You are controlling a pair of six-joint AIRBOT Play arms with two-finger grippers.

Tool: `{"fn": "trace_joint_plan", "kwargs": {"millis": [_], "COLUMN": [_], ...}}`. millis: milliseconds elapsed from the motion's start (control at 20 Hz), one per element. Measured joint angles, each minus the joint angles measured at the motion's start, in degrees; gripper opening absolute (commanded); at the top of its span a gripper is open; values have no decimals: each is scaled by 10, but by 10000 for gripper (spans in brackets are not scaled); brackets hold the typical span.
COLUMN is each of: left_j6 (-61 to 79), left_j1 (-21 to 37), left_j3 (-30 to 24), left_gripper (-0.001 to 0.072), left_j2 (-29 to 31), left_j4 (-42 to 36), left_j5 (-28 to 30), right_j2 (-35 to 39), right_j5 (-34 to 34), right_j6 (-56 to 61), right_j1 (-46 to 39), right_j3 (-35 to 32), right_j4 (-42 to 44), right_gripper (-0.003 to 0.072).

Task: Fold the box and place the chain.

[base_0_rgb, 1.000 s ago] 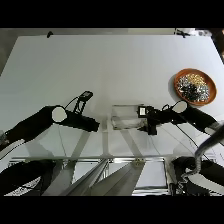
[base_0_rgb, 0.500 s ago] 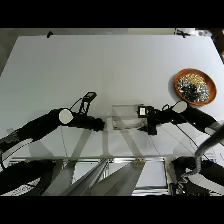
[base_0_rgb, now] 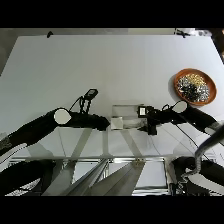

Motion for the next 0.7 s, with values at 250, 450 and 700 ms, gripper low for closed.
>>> {"fn": "trace_joint_plan", "kwargs": {"millis": [250,450,700], "left_j6": [10,17,18], "left_j1": [-11,-16,-31], "left_j3": [0,0,4], "left_gripper": [279,296,358], "left_j2": [3,2,-1], "left_j4": [-9,-14,-18], "left_j5": [6,12,23], "right_j2": [0,0,0], "right_j5": [0,0,0], "right_j6": [0,0,0], "right_j1": [0,0,0], "right_j3": [0,0,0], "right_j4": [0,0,0], "right_gripper": [335,335,335]}}
